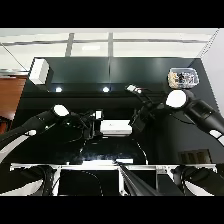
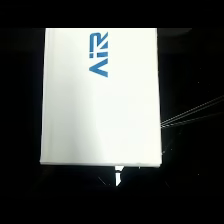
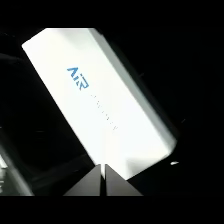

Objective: Fold the box and place the chain.

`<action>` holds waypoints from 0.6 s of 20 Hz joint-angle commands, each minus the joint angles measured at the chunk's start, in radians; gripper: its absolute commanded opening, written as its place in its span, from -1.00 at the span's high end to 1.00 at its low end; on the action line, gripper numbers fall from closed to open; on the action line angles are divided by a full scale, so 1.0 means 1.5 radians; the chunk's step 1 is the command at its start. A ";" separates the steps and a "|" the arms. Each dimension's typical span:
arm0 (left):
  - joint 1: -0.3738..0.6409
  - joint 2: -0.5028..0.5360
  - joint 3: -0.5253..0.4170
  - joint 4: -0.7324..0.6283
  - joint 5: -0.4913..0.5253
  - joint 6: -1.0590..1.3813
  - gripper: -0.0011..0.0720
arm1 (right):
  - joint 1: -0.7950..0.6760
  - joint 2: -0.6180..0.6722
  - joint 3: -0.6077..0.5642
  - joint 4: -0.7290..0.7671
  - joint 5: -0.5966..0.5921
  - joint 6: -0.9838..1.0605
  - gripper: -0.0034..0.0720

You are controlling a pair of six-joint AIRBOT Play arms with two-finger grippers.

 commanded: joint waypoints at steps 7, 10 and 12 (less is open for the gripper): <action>-0.001 0.000 0.000 0.000 0.001 0.000 -0.18 | -0.025 -0.078 -0.096 0.296 -0.098 0.074 0.90; -0.001 0.000 0.000 0.000 0.001 0.000 -0.18 | -0.025 -0.117 -0.096 0.292 -0.106 0.074 0.90; -0.001 0.000 0.000 0.000 0.001 0.000 -0.18 | -0.025 -0.133 -0.096 0.291 -0.109 0.073 0.90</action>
